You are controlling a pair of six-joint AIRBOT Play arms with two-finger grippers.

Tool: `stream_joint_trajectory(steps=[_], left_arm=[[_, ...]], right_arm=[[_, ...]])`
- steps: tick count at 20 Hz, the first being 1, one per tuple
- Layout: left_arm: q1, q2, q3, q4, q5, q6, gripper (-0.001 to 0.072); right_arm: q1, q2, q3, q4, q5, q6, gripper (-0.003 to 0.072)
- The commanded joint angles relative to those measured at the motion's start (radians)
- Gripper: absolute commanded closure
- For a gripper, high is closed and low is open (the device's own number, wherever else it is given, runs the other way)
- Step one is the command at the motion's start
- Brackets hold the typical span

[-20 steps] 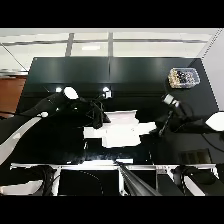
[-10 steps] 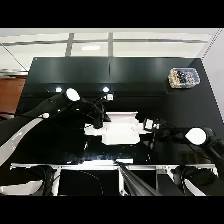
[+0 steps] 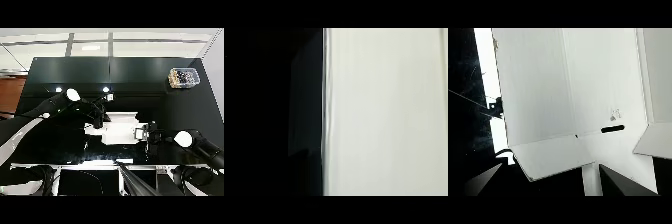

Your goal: Fold the box and place the chain.

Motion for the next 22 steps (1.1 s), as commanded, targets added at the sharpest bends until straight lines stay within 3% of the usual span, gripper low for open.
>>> stream_joint_trajectory(steps=[1,4,8,15,22], left_arm=[[0.0,-0.001,-0.001,0.0,0.003,0.0,0.0681],[0.0,-0.001,-0.001,0.0,0.003,0.0,0.0682],[0.0,-0.001,-0.001,0.0,0.002,0.0,0.0681],[-0.001,0.0,0.0,0.0,0.002,0.0,0.0681],[-0.001,0.0,0.0,0.0,0.002,0.0,0.0682]], right_arm=[[0.056,-0.045,-0.001,0.014,-0.07,-0.018,-0.0018],[0.078,-0.069,-0.001,0.133,-0.111,-0.016,-0.0017],[0.077,-0.096,0.002,0.139,-0.177,-0.016,-0.0018],[-0.013,-0.092,0.132,0.085,-0.109,-0.013,-0.0018],[-0.081,-0.096,0.145,0.149,-0.109,-0.014,-0.0018]])
